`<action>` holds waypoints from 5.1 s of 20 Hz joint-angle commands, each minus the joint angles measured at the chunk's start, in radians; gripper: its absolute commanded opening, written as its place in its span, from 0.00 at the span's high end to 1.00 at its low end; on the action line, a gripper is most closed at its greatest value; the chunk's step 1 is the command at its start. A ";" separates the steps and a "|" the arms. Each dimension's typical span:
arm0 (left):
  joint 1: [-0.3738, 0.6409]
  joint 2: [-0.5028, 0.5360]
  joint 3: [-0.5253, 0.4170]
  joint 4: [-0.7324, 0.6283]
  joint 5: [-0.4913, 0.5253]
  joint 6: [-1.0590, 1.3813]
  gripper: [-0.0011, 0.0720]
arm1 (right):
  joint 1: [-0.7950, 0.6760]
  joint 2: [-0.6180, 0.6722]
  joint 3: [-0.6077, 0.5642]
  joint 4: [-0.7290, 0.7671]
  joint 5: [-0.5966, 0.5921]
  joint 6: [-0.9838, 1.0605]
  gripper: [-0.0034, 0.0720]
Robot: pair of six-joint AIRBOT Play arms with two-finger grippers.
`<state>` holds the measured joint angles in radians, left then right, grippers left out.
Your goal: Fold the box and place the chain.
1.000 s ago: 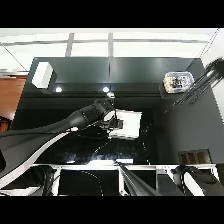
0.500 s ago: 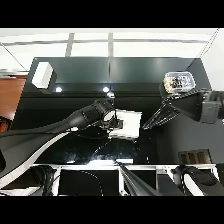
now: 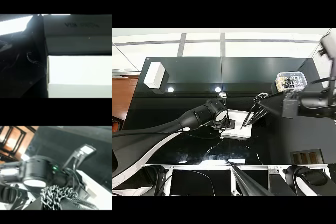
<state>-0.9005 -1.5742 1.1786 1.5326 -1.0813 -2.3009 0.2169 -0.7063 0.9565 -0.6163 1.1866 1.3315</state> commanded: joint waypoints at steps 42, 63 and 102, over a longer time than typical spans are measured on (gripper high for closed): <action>0.000 -0.001 0.000 -0.001 -0.004 0.000 0.95 | 0.260 -0.176 -0.304 -0.228 -0.294 0.212 0.62; 0.007 0.003 0.065 -0.003 -0.104 -0.077 0.19 | -0.103 -0.057 -0.205 -0.548 -0.060 0.137 0.60; 0.463 0.180 -0.444 -0.963 0.143 2.571 0.01 | -0.103 -0.057 -0.205 -0.548 0.035 0.229 0.60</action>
<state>-0.4213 -1.3239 0.6815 0.6037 -0.9394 0.2405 0.1146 -0.7639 0.7509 -1.1648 1.2179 1.5604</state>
